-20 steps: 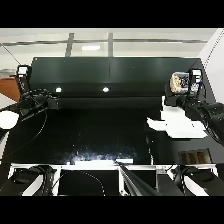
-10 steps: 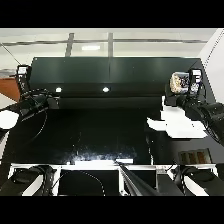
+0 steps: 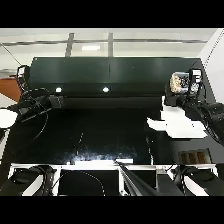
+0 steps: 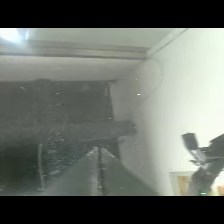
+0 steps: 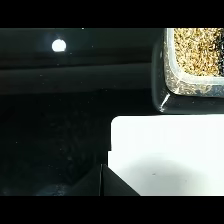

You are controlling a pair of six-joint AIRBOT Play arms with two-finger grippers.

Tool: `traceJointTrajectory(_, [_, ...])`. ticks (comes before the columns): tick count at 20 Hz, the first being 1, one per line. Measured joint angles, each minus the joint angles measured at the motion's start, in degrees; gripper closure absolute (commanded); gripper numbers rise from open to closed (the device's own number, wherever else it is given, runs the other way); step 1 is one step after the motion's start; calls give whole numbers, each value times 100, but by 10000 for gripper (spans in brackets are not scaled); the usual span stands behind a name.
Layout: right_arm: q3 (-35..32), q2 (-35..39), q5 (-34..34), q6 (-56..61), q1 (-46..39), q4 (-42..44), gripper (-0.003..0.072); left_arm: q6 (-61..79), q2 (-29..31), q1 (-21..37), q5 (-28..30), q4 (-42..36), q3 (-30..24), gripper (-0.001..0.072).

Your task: Fold the box and place the chain.

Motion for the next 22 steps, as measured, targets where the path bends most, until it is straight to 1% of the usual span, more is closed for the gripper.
traceJointTrajectory(1, [0, 0, 9, 11, 0, 57, 339, 0, 0, 0, -20, -57, 0, 4])
traceJointTrajectory(2, [0, 0, 20, 20, 0, 98, -21, -9, 0, 0, -44, -105, 0, 4])
traceJointTrajectory(6, [15, 0, 17, -7, 0, 195, -28, -20, 0, 0, -199, -188, -2, 4])
traceJointTrajectory(8, [144, 0, -181, -28, -94, -59, -27, -22, 0, 0, -293, -219, -2, 4])
traceJointTrajectory(10, [455, 0, -479, -35, -393, -385, -27, -22, 0, 0, -302, -221, -2, 4])
traceJointTrajectory(13, [1086, 0, -815, -24, -1298, -680, -27, -22, 0, 0, -337, -227, -2, 4])
traceJointTrajectory(15, [1355, -7, -914, 24, -2028, -730, -28, -22, 0, -7, -341, -229, -2, 4])
traceJointTrajectory(18, [1532, -98, -1126, -275, -2887, -649, -27, -22, 0, -15, -378, -227, -2, 4])
traceJointTrajectory(22, [1620, -444, -1838, -717, -3578, -483, -27, -22, 0, -15, -396, -227, -2, 4])
